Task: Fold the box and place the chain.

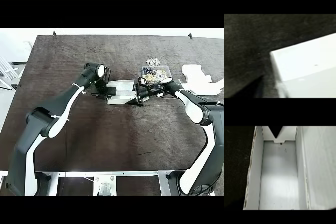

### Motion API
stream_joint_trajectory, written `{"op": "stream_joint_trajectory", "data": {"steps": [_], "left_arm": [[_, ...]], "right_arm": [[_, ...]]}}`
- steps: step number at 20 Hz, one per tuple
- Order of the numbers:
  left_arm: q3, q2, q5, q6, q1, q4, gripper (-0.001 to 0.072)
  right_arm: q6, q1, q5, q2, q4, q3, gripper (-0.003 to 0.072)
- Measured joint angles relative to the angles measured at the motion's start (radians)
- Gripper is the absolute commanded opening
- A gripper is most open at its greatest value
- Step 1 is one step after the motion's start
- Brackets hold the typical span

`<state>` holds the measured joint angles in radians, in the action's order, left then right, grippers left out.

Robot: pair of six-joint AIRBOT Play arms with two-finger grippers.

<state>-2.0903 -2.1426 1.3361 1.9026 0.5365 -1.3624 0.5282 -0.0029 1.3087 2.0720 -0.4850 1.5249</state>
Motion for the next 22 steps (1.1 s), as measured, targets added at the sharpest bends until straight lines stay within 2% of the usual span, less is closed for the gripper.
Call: {"op": "stream_joint_trajectory", "data": {"steps": [5, 7, 15, 16, 17, 22], "left_arm": [[-0.012, -0.001, -0.005, 0.000, 0.002, -0.010, 0.0275], [-0.014, -0.001, -0.009, 0.001, 0.002, -0.006, 0.0031], [-0.015, -0.002, -0.009, 0.002, 0.003, -0.004, 0.0025], [-0.015, -0.002, -0.009, 0.000, 0.003, -0.003, 0.0216], [-0.015, -0.002, -0.009, -0.005, 0.002, 0.009, 0.0609], [-0.015, 0.003, 0.005, -0.013, 0.001, 0.007, 0.0594]], "right_arm": [[0.000, 0.000, 0.000, 0.000, -0.001, 0.000, 0.0577], [0.000, 0.000, 0.000, 0.000, 0.000, 0.000, 0.0577], [0.000, 0.000, 0.004, 0.000, 0.001, 0.000, 0.0576], [0.000, 0.000, 0.003, 0.000, 0.000, 0.000, 0.0577], [0.005, 0.000, -0.007, 0.000, -0.007, 0.000, 0.0577], [0.002, -0.001, -0.005, 0.001, -0.005, 0.000, 0.0576]]}}
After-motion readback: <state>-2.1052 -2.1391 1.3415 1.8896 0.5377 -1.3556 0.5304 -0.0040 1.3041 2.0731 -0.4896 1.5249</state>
